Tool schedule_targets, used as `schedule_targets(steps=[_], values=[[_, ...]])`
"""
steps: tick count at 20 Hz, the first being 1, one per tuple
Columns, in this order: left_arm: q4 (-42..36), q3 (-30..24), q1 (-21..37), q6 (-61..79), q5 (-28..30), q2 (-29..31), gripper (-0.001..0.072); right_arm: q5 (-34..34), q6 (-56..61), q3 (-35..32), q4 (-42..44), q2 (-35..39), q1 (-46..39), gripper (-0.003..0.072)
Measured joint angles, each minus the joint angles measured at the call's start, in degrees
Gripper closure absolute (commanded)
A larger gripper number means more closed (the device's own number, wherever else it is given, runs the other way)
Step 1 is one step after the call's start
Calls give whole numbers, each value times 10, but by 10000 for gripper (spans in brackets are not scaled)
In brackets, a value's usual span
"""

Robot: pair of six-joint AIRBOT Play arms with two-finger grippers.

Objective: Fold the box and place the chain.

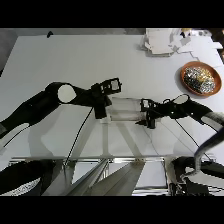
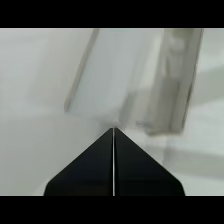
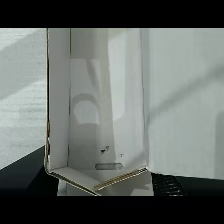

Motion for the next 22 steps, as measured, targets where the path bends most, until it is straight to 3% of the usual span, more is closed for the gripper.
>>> schedule_targets(steps=[6, 13, 14, 16, 17, 22], values=[[-2, -88, 21, 90, 2, -12, 703, 0, 1, 0, 0, 0, 0, 278], [-12, -109, 41, 129, 45, -45, 699, 1, 1, 0, 0, 0, 0, 278], [-12, -109, 42, 134, 47, -42, 661, 1, 1, 0, 0, 0, 0, 278], [-17, -110, 42, 163, 52, -30, 380, 1, 1, 0, 0, 0, 0, 278], [-21, -110, 43, 190, 53, -25, 320, 1, 1, 0, 0, 0, 0, 278], [-57, -111, 43, 349, 60, -28, 315, 1, 1, 0, 0, 0, 0, 278]])
